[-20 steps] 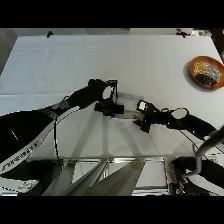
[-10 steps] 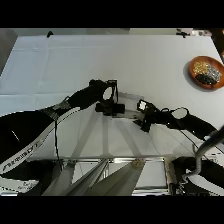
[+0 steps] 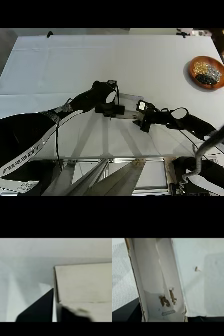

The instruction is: Fold the box and place the chain.

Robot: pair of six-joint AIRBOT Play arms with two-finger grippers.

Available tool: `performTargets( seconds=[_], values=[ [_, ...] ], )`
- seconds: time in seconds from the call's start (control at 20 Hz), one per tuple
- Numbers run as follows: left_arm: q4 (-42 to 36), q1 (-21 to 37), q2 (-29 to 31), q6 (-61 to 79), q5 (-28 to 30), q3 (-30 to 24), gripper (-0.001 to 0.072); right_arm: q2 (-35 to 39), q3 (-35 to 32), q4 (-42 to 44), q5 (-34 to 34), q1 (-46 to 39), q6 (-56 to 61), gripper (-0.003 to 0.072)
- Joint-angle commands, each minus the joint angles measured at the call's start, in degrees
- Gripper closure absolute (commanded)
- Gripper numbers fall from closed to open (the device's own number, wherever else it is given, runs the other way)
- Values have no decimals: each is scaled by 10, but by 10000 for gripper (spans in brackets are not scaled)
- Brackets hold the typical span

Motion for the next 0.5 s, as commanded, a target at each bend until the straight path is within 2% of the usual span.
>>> performTargets(
  seconds=[0.0,0.45],
  values=[
    [11,-1,0,-42,-8,0,530,0,0,0,1,0,2,276],
    [-26,-1,0,-65,52,0,538,0,0,0,1,0,2,276]
  ],
)
